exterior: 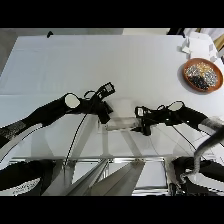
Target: Fold the box and place the chain.
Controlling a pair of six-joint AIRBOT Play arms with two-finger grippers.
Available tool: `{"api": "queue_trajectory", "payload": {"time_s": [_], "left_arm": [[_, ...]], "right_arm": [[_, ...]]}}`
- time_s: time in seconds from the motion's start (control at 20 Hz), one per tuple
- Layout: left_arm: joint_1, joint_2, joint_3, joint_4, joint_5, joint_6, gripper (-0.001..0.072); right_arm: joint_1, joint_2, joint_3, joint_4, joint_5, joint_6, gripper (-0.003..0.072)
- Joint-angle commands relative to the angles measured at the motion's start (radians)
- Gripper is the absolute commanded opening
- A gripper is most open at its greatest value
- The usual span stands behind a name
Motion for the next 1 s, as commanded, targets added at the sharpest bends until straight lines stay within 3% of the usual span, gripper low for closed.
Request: {"api": "queue_trajectory", "payload": {"time_s": [0.0,0.2,0.35,0.55,0.95], "left_arm": [[0.001,0.039,0.000,0.000,-0.013,0.003,0.0003],[0.001,0.171,0.000,0.145,-0.050,0.004,0.0003],[0.001,0.255,0.000,0.306,-0.242,0.044,0.0003],[0.000,0.257,-0.001,0.343,-0.410,0.049,0.0003],[0.001,0.190,-0.038,0.355,-0.387,0.069,0.0005]], "right_arm": [[0.001,0.000,0.000,-0.001,0.000,-0.001,0.0401],[0.001,0.000,0.000,-0.001,0.000,-0.001,0.0401],[0.001,0.000,0.000,-0.001,0.000,-0.001,0.0401],[0.001,0.000,0.000,-0.001,0.000,-0.001,0.0401],[0.001,0.000,0.000,-0.001,0.000,-0.001,0.0401]]}}
